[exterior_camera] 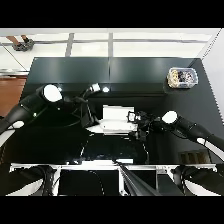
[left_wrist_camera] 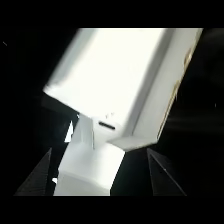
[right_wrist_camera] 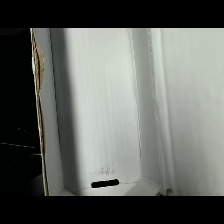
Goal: Fold the box and place the chain.
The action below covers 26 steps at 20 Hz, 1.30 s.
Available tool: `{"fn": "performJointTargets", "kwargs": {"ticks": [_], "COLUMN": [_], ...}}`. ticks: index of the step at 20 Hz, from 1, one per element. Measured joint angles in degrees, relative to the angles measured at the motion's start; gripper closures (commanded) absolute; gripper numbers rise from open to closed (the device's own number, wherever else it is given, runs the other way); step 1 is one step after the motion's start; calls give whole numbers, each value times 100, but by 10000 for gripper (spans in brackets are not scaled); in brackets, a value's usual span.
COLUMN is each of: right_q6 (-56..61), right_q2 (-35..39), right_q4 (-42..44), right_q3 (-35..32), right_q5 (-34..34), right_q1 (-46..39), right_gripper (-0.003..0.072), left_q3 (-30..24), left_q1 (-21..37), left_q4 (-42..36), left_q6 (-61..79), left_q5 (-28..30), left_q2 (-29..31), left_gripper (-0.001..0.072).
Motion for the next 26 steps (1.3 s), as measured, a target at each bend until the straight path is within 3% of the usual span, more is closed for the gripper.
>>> {"fn": "performJointTargets", "kwargs": {"ticks": [3, 8, 9, 12, 13, 16, 18, 21, 22, 23, 25, 26], "right_q6": [-2, 0, -2, 0, -2, 0, 2, 2, 2, 2, 2, 2], "right_q2": [0, 0, 0, 0, 0, 0, 0, 0, 0, 0, 0, 0], "right_q4": [2, 2, 2, 2, 2, 2, 2, 2, 2, 2, 2, 2], "right_q3": [0, 0, 0, 0, 0, 0, 0, 0, 0, 0, 0, 0], "right_q5": [0, 2, 2, 2, 2, 2, 4, 4, 4, 7, 7, 7], "right_q1": [0, 0, 0, 0, 0, 0, 0, 0, 0, 0, 0, 0], "right_gripper": [348, 348, 349, 348, 348, 348, 348, 348, 348, 348, 348, 349], "left_q3": [-378, -557, -573, -595, -595, -601, -603, -603, -603, -603, -603, -603], "left_q1": [-151, -382, -422, -520, -540, -568, -577, -588, -592, -592, -592, -592], "left_q4": [164, 225, 170, -55, -155, -514, -693, -992, -1106, -1204, -1279, -1261], "left_q6": [835, 1696, 1764, 1869, 1893, 1937, 1952, 1969, 1971, 1974, 1991, 1991], "left_q5": [256, 824, 887, 988, 1008, 1032, 1038, 1073, 1073, 1078, 1080, 1078], "left_q2": [31, -140, -192, -326, -352, -398, -428, -546, -595, -632, -680, -697], "left_gripper": [-2, 19, 58, 406, 491, 492, 558, 557, 576, 682, 676, 563]}}
